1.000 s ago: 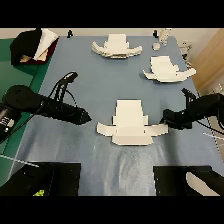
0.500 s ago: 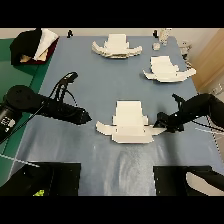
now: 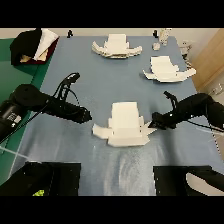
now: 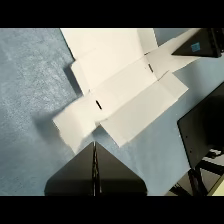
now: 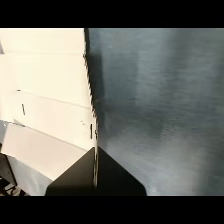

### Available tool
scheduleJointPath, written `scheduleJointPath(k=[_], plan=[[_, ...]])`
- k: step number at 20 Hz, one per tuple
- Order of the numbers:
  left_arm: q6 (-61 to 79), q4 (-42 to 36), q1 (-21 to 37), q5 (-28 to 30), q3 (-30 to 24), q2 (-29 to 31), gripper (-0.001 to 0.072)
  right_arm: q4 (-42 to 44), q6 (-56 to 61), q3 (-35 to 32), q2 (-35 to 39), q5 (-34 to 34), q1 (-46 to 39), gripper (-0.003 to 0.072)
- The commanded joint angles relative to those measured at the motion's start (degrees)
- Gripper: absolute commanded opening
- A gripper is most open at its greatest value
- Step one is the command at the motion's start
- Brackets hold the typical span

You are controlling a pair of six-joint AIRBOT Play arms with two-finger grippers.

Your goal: Fold the box.

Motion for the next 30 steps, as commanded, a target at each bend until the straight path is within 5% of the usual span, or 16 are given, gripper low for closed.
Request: scheduleJointPath(k=[1,2,3,8,19,25,30], plan=[[1.4,-0.2,1.6,-0.2,0.0,-3.9,0.0061,1.0,-1.7,-3.2,6.6,2.6,6.9,0.0001],[1.7,-0.2,2.6,-0.7,0.0,-4.9,0.0274,1.0,-0.3,-5.8,10.1,5.3,9.1,0.0001],[1.7,-0.4,3.8,-1.2,0.0,-5.7,0.0373,1.0,1.4,-8.4,13.1,7.9,10.9,0.0001],[7.1,-4.3,9.9,-1.3,0.0,-12.7,0.0373,0.8,3.8,-17.3,21.3,18.8,16.3,0.0002],[32.5,-27.7,12.5,-4.6,4.5,-39.7,0.0355,0.9,3.2,-17.3,21.3,19.2,16.5,0.0002],[34.4,-28.6,9.7,-11.2,13.2,-50.9,0.0356,0.9,3.2,-17.3,21.3,18.4,16.5,0.0002],[35.3,-25.6,7.3,-15.8,14.4,-52.7,0.0355,0.8,3.3,-17.3,21.3,18.4,16.5,0.0002]])
